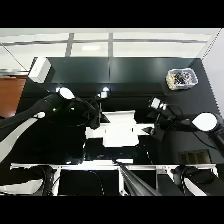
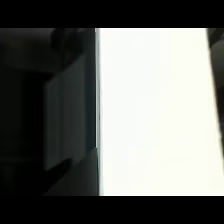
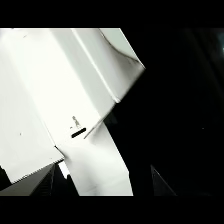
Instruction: Fold the box and place the chain.
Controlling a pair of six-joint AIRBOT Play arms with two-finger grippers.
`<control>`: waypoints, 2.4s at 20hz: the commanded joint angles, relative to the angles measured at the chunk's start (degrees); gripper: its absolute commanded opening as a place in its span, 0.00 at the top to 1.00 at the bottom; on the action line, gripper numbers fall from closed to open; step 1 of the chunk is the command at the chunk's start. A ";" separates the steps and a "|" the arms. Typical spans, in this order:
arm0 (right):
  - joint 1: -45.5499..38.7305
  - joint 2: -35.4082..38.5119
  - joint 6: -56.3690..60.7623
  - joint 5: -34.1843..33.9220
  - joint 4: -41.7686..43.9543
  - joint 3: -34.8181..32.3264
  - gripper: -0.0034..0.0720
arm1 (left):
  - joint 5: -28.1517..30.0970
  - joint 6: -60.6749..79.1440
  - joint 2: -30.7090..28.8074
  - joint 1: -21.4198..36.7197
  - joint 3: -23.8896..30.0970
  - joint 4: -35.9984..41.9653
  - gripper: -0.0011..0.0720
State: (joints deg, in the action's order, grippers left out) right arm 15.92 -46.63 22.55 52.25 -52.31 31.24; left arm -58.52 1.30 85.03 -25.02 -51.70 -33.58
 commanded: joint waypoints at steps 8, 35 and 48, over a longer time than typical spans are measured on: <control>6.71 -6.03 -8.22 -6.27 -3.76 -5.09 0.01 | 5.09 4.70 0.90 -2.58 0.59 -3.87 0.95; 6.69 -9.86 -4.04 -4.48 9.22 -3.65 0.01 | 4.04 4.66 0.92 -2.58 0.59 -3.85 0.95; 6.69 -8.28 -15.76 -12.31 7.74 -2.47 0.01 | 3.89 4.68 0.92 -2.58 0.59 -3.82 0.95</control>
State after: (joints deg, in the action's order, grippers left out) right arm 22.63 -54.94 8.64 42.52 -44.51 28.60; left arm -54.46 5.96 85.93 -27.55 -51.13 -37.43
